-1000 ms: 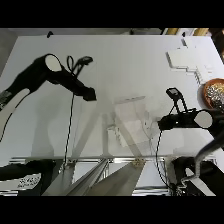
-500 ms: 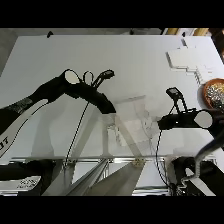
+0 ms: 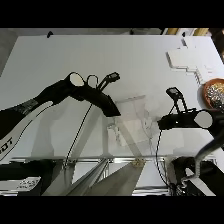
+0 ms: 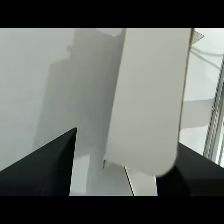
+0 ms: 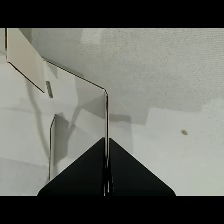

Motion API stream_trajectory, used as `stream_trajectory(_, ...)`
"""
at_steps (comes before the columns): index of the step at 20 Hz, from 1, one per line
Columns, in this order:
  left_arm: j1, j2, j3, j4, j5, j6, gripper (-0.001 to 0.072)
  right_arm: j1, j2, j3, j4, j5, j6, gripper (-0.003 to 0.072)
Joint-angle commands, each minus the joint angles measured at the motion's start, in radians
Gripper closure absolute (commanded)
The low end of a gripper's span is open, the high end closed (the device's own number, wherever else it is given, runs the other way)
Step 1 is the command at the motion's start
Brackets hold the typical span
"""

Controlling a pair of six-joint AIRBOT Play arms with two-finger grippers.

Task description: Fold the box and place the chain.

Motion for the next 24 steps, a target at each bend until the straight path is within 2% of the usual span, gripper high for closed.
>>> stream_trajectory(1,-0.047,-0.043,0.000,-0.007,0.030,0.018,0.0207,0.001,0.001,0.000,0.000,0.000,0.000,0.0664)
stream_trajectory(2,-0.061,-0.056,0.000,-0.006,0.050,0.018,0.0209,0.001,0.000,0.000,0.000,0.000,0.000,0.0664)
stream_trajectory(3,-0.072,-0.063,0.000,-0.006,0.067,0.022,0.0240,0.001,0.001,0.000,0.000,0.000,0.000,0.0664)
stream_trajectory(6,-0.079,-0.063,0.000,-0.005,0.109,0.025,0.0503,0.001,0.001,0.000,0.000,0.001,0.000,0.0664)
stream_trajectory(7,-0.076,-0.063,0.000,0.003,0.112,0.026,0.0638,0.001,0.001,0.000,0.000,0.002,0.000,0.0663)
stream_trajectory(8,-0.074,-0.063,0.000,0.023,0.110,0.040,0.0706,0.001,0.001,0.000,0.000,0.002,0.000,0.0662)
stream_trajectory(9,-0.072,-0.063,0.000,0.051,0.109,0.041,0.0707,0.001,0.001,0.000,0.000,0.002,0.000,0.0651)
stream_trajectory(12,-0.072,-0.051,0.000,0.069,0.141,0.140,0.0708,0.001,0.003,0.006,-0.001,0.012,-0.002,0.0448)
stream_trajectory(14,-0.076,-0.034,0.000,0.071,0.138,0.255,0.0706,0.001,0.003,0.038,-0.003,0.053,-0.005,0.0362)
stream_trajectory(20,-0.137,-0.011,0.000,0.107,0.145,0.562,0.0707,0.001,0.006,0.161,-0.016,0.222,-0.102,0.0344)
stream_trajectory(24,-0.160,-0.021,0.000,0.105,0.216,0.578,0.0704,0.001,0.052,0.167,-0.020,0.245,-0.172,0.0346)
